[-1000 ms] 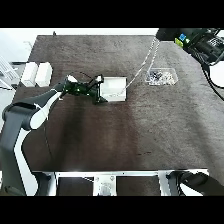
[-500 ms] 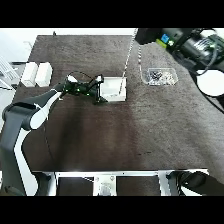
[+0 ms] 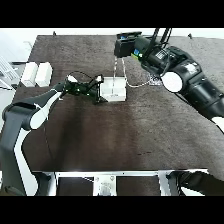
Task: Fold the box and place the chain.
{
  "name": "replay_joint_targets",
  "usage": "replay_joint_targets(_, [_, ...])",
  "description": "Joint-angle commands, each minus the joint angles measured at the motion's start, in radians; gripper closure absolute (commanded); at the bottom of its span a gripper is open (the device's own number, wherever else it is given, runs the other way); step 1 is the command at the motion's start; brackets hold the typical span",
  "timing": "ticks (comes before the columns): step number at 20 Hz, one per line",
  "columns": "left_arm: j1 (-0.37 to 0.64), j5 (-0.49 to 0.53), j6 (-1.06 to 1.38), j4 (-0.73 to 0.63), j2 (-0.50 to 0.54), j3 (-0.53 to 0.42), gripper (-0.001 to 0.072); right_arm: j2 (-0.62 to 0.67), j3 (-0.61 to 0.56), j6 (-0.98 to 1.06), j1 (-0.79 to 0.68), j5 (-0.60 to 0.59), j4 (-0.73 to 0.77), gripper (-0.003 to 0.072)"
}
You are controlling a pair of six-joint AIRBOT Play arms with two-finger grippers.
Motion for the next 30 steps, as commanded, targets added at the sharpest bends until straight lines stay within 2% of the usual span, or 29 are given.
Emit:
replay_joint_targets(1, [0.001, 0.000, 0.000, 0.000, 0.000, 0.000, 0.0294, -0.044, 0.000, 0.034, 0.006, -0.002, 0.003, 0.0679])
replay_joint_targets(7, [0.001, 0.000, 0.000, 0.000, 0.000, 0.000, 0.0294, -0.102, -0.031, 0.088, 0.014, 0.000, 0.003, 0.0679])
replay_joint_targets(11, [0.001, 0.000, 0.001, 0.000, 0.000, 0.000, 0.0295, -0.167, -0.163, 0.168, -0.018, -0.001, 0.002, 0.0679])
replay_joint_targets(14, [0.001, 0.000, 0.000, 0.000, 0.000, 0.000, 0.0294, -0.298, -0.234, 0.256, -0.038, -0.063, 0.003, 0.0675])
replay_joint_targets(15, [0.001, 0.000, 0.000, 0.000, 0.000, 0.000, 0.0294, -0.343, -0.233, 0.266, -0.038, -0.063, 0.003, 0.0648])
replay_joint_targets(16, [0.001, 0.000, 0.000, 0.000, 0.000, 0.000, 0.0294, -0.365, -0.233, 0.270, -0.038, -0.063, 0.003, 0.0474])
replay_joint_targets(17, [0.001, 0.000, 0.000, 0.000, 0.000, 0.000, 0.0294, -0.369, -0.233, 0.268, -0.044, -0.063, 0.003, 0.0263])
replay_joint_targets(18, [0.001, 0.000, 0.000, 0.000, 0.000, 0.000, 0.0294, -0.357, -0.232, 0.268, -0.051, -0.062, 0.003, 0.0231])
replay_joint_targets(21, [0.001, 0.000, 0.000, 0.000, 0.000, 0.000, 0.0294, -0.266, -0.231, 0.250, -0.100, -0.052, 0.002, 0.0234])
replay_joint_targets(24, [0.001, 0.000, 0.000, 0.000, 0.000, 0.000, 0.0294, -0.178, -0.232, 0.197, -0.209, 0.055, 0.002, 0.0234])
replay_joint_targets(26, [0.001, 0.000, 0.000, 0.000, 0.000, 0.000, 0.0294, -0.176, -0.236, 0.196, -0.302, 0.124, 0.002, 0.0232])
replay_joint_targets(30, [0.001, 0.000, 0.000, 0.000, 0.000, 0.000, 0.0295, -0.269, -0.247, 0.208, -0.420, 0.088, 0.025, 0.0230])
